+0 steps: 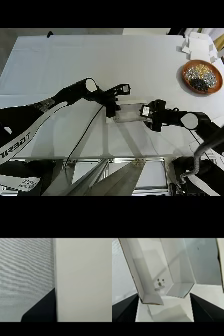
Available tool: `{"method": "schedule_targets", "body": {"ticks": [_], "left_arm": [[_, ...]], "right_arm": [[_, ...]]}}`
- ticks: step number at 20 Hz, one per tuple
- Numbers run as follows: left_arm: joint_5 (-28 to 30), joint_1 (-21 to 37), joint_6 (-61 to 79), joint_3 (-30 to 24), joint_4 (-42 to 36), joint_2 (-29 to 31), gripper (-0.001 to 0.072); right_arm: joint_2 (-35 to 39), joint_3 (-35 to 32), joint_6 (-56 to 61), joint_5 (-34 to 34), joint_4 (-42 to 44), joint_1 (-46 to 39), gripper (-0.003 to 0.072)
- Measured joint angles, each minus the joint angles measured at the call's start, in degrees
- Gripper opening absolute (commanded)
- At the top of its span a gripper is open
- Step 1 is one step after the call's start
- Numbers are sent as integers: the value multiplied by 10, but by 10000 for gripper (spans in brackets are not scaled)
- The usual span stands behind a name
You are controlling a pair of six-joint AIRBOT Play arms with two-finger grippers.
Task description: Fold the box and place the chain.
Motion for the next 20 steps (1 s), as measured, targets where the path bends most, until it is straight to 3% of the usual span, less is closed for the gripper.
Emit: {"method": "schedule_targets", "body": {"ticks": [10, 20], "left_arm": [[2, 0, 0, 0, 0, 0, 12], [0, 0, 0, 0, 0, 0, 12]], "right_arm": [[-86, 51, -131, 67, 99, -75, 688], [-111, 83, -189, 114, 114, -103, 687]]}}
